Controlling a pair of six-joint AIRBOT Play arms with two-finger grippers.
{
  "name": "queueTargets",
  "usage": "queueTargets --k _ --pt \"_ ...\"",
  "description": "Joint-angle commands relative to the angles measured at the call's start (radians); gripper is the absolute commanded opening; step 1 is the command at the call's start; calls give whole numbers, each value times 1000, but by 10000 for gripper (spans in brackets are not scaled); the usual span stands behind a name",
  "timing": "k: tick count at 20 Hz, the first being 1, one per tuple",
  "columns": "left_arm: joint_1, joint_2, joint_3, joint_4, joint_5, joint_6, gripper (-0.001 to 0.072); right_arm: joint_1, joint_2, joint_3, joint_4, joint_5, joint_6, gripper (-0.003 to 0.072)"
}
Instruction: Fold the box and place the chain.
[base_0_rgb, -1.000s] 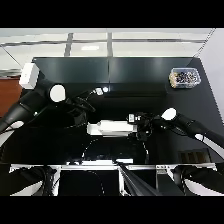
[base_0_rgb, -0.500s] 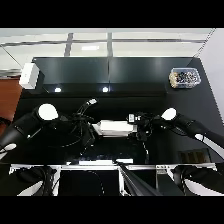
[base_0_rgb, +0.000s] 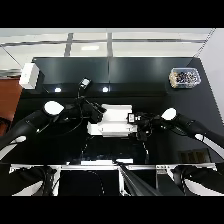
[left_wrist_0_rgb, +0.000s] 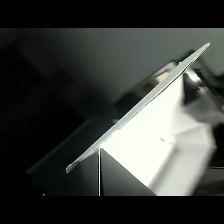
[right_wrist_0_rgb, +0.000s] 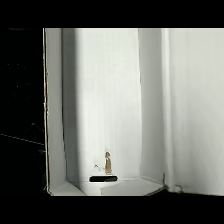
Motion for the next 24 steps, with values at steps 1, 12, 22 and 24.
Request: queueTargets --k 1,12,22,24 --pt "1 -90 53 172 24 -106 25 1 0 0 0 0 0 472" --pt "1 -159 85 231 -163 -195 27 1 0 0 1 0 0 473" --pt "214 84 69 499 -416 -270 25 1 0 0 1 0 0 473" --pt "209 165 14 475 -408 -39 25 1 0 0 1 0 0 473"
